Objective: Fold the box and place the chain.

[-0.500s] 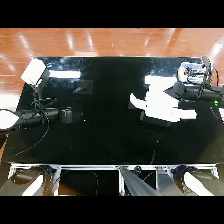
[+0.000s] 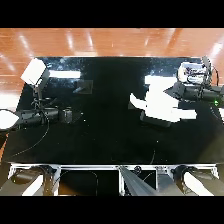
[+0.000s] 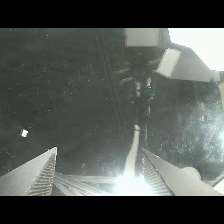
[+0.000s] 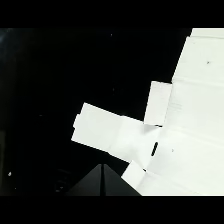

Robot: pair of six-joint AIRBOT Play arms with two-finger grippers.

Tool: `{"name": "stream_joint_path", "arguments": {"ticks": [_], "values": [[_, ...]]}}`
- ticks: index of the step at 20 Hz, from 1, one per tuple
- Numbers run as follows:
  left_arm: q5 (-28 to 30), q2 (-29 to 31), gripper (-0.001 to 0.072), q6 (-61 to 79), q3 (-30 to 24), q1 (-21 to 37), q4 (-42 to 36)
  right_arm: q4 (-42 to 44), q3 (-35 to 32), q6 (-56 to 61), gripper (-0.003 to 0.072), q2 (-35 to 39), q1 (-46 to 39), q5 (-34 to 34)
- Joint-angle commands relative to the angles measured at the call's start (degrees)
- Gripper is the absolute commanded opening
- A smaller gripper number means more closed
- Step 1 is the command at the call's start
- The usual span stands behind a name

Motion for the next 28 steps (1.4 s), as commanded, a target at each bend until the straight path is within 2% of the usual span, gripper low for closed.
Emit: {"name": "stream_joint_path", "arguments": {"ticks": [1, 7, 12, 18, 19, 20, 22, 24, 26, 28], "values": [[-0.02, -0.02, 0.0615, 0.0, 0.07, 0.04, 0.02, 0.02, 0.07, 0.0, 0.0045, 0.04, 0.0, 0.0], [-0.04, -0.04, 0.0615, 0.0, 0.04, 0.04, 0.02, 0.04, 0.07, -0.02, 0.0044, 0.04, 0.0, -0.02], [0.07, -0.04, 0.0615, 0.0, 0.04, 0.04, -0.02, 0.59, 0.07, 0.02, 0.0044, 0.04, 0.0, -6.71], [3.54, -0.15, 0.0615, 0.02, 0.07, -0.13, -1.95, 0.46, 0.07, 0.02, 0.0047, 0.02, 0.0, -8.76], [5.6, -0.33, 0.0616, 0.04, 0.07, -0.13, -1.95, 0.48, 0.07, 0.02, 0.0157, 0.04, 0.0, -9.53], [8.0, -0.55, 0.0617, 0.04, 0.07, -0.11, -1.9, 0.52, 0.07, 0.11, 0.071, 0.04, 0.0, -9.55], [9.97, -1.42, 0.0632, 1.33, 0.76, -0.15, -1.57, 0.0, 0.09, -0.04, 0.072, 0.04, -0.11, -9.01], [5.42, -2.78, 0.0633, 2.8, 4.33, -0.17, 1.86, -0.17, 1.66, -1.6, 0.072, 0.04, -1.22, -7.56], [0.63, -2.93, 0.0632, -4.22, 9.27, 0.04, 12.37, -3.19, 6.14, -1.6, 0.072, 0.04, -6.38, -1.79], [-3.54, -2.75, 0.0632, -13.05, 12.41, 0.31, 24.09, -11.69, 9.11, -0.98, 0.072, 0.07, -16.39, 4.04]]}}
